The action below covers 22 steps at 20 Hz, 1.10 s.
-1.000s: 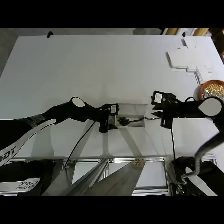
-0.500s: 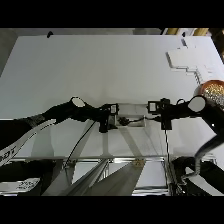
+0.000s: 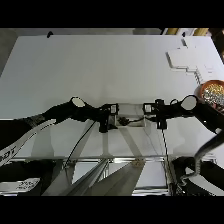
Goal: Fold the box and place the chain.
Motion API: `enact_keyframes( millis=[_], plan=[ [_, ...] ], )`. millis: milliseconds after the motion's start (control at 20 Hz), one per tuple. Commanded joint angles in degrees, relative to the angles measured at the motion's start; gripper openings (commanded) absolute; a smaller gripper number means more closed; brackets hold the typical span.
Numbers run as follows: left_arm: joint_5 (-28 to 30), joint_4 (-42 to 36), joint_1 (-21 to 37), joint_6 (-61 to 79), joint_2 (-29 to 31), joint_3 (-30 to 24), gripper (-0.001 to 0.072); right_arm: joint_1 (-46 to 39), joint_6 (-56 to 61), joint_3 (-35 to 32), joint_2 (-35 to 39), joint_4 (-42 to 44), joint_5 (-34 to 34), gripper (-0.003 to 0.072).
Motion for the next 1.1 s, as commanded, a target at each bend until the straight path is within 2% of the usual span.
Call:
enact_keyframes(
  millis=[0,50,100,250,500,700,900,1050],
  plan=[
    [0.0,0.0,0.0,0.0,0.0,0.0,0.0082,0.1,0.0,0.0,-0.2,1.7,0.3,0.0127],
    [0.0,0.0,0.0,0.0,0.0,0.0,0.0082,0.1,0.2,0.0,-0.2,1.7,1.6,0.0043],
    [0.0,0.0,0.0,0.0,0.0,0.0,0.0082,0.1,0.2,0.0,0.0,1.6,3.1,0.0021],
    [0.0,0.0,0.0,0.0,0.0,0.0,0.0082,0.5,3.4,0.0,3.9,-1.7,4.6,0.0021],
    [0.0,0.0,0.0,0.0,0.0,0.0,0.0082,3.2,9.2,0.0,16.2,-3.6,7.1,0.0021],
    [0.0,0.0,0.0,0.0,0.0,0.0,0.0082,9.7,9.2,0.0,19.7,4.5,7.4,0.0022],
    [0.0,0.0,0.0,0.0,0.0,0.0,0.0082,16.8,9.2,0.0,18.6,18.3,-2.3,0.0022],
    [0.0,0.0,0.0,0.0,0.0,0.0,0.0082,21.3,9.2,0.0,15.9,22.9,-9.7,0.0021]
  ],
)
